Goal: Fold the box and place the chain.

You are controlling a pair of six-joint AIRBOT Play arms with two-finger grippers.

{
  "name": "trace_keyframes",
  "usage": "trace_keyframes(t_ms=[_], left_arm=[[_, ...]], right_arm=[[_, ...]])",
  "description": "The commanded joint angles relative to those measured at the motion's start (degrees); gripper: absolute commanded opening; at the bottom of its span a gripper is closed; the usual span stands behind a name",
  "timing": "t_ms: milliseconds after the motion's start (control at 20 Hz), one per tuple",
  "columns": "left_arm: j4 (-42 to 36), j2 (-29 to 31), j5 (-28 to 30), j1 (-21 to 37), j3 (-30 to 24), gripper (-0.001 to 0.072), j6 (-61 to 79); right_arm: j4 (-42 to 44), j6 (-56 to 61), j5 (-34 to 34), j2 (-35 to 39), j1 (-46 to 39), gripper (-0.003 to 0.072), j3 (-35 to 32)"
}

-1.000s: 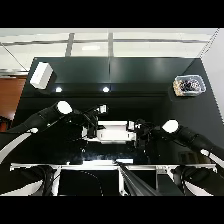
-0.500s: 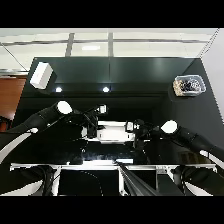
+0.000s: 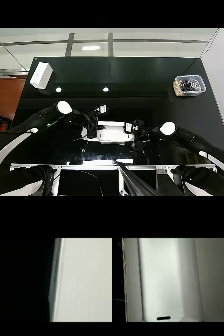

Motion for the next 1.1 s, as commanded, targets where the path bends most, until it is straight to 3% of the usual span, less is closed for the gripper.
trace_keyframes(t_ms=[0,550,600,650,850,900,950,1000,1050], left_arm=[[-0.02,0.0,0.04,0.0,0.07,0.0024,0.02],[-0.02,0.0,0.04,0.0,0.07,0.0025,0.0],[-0.02,0.0,0.02,0.0,0.07,0.0025,0.02],[-0.02,0.0,-0.02,0.0,0.07,0.0025,0.0],[-0.02,0.04,-0.17,0.0,0.07,0.0031,-0.02],[0.02,0.15,-0.2,0.0,0.07,0.0143,-0.02],[0.04,0.5,-0.48,0.0,0.07,0.0351,-0.02],[0.15,1.16,-0.85,0.02,0.07,0.0478,-0.2],[1.25,2.1,-1.42,0.04,0.09,0.0487,-1.62]], right_arm=[[-1.44,0.35,0.79,-0.04,0.07,0.0707,0.04],[-2.69,1.64,0.94,-0.11,0.07,0.0703,0.04],[-2.67,1.64,0.94,-0.11,0.07,0.0543,0.04],[-2.67,1.64,0.94,-0.11,0.07,0.0442,0.04],[-2.69,1.64,0.94,-0.11,0.07,0.0442,0.04],[-2.69,1.64,0.94,-0.11,0.07,0.0442,0.04],[-2.67,1.64,0.94,-0.11,0.07,0.0442,0.04],[-2.69,1.64,0.94,-0.11,0.07,0.0442,0.04],[-2.69,1.64,0.96,-0.11,0.07,0.0442,0.04]])
